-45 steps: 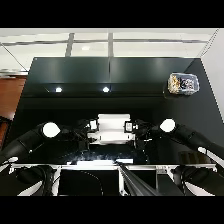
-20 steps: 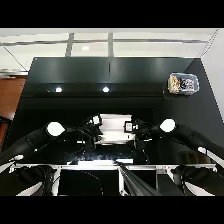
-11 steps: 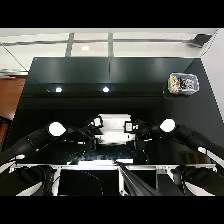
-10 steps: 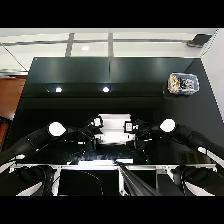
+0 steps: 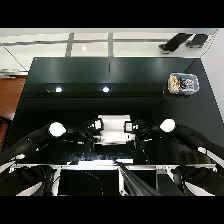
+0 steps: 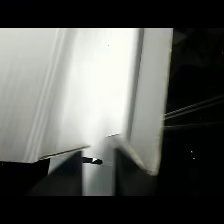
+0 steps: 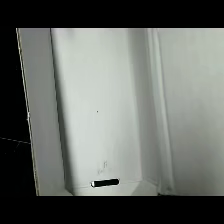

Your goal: Fold the box and place the chain.

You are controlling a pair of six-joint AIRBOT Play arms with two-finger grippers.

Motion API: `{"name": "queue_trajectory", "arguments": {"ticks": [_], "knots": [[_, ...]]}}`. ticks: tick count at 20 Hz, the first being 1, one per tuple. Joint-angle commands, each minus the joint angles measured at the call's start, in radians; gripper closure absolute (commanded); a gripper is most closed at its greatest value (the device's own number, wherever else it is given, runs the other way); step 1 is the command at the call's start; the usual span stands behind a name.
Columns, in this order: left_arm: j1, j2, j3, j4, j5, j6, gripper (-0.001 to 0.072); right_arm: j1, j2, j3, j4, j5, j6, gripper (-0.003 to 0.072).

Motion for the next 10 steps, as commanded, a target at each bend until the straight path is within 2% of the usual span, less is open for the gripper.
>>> {"name": "queue_trajectory", "arguments": {"ticks": [1,3,5,8,10], "knots": [[0.007,0.022,0.026,0.027,-0.023,-0.018,0.0682,0.0,0.0,0.0,-0.002,0.0,-0.002,0.05],[0.042,0.072,0.043,0.082,-0.05,-0.046,0.0682,0.0,0.0,-0.001,-0.002,0.0,-0.002,0.05],[0.106,0.152,0.045,0.25,-0.08,-0.176,0.0682,0.0,0.0,0.0,-0.002,0.0,-0.002,0.05],[0.272,0.298,0.045,0.525,-0.222,-0.438,0.0682,0.0,0.0,-0.001,-0.002,0.0,-0.002,0.05],[0.428,0.365,0.044,0.642,-0.31,-0.769,0.0683,0.0,0.0,0.0,-0.002,0.0,-0.002,0.05]]}}
